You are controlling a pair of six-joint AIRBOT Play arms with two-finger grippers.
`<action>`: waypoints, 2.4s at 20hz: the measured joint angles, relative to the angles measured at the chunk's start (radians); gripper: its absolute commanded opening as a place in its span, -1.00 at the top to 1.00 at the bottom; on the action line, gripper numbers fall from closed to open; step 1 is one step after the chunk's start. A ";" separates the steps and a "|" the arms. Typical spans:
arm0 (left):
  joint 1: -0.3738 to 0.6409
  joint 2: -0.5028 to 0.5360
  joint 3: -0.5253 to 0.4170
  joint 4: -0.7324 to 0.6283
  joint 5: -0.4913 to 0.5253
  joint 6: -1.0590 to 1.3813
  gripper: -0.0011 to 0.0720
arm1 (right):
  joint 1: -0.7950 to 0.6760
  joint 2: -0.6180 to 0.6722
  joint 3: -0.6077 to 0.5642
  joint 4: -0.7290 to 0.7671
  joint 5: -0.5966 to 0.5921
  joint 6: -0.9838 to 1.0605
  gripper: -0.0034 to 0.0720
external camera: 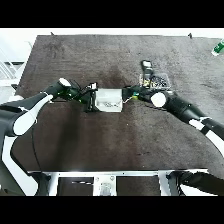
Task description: Fold the box and place the chain.
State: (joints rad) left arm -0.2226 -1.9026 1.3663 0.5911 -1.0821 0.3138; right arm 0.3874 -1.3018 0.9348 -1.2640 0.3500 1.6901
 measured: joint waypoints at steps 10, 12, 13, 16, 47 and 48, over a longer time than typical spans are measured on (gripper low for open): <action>0.000 0.000 0.000 0.000 0.000 0.000 -0.30 | -0.186 -0.167 -0.002 0.047 -0.047 0.003 -0.26; 0.000 0.000 0.000 0.000 0.000 0.000 -0.30 | -0.192 -0.207 0.018 0.067 -0.062 0.003 -0.17; 0.000 0.000 0.000 0.000 0.000 0.000 -0.30 | -0.192 -0.227 0.031 0.078 -0.068 0.003 -0.17; 0.000 0.000 0.000 0.000 0.000 0.000 -0.30 | -0.196 -0.285 0.080 0.107 -0.082 0.003 -0.02; 0.000 0.000 0.000 0.000 0.000 0.000 -0.30 | 0.227 0.227 -0.033 0.140 -0.070 -0.051 0.89; 0.000 0.000 0.000 0.000 0.000 0.000 -0.30 | 0.238 0.214 -0.033 0.144 -0.078 -0.050 0.89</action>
State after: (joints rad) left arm -0.2226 -1.9026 1.3663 0.5907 -1.0821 0.3138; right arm 0.6258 -1.0882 0.9016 -1.1202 0.2722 1.6405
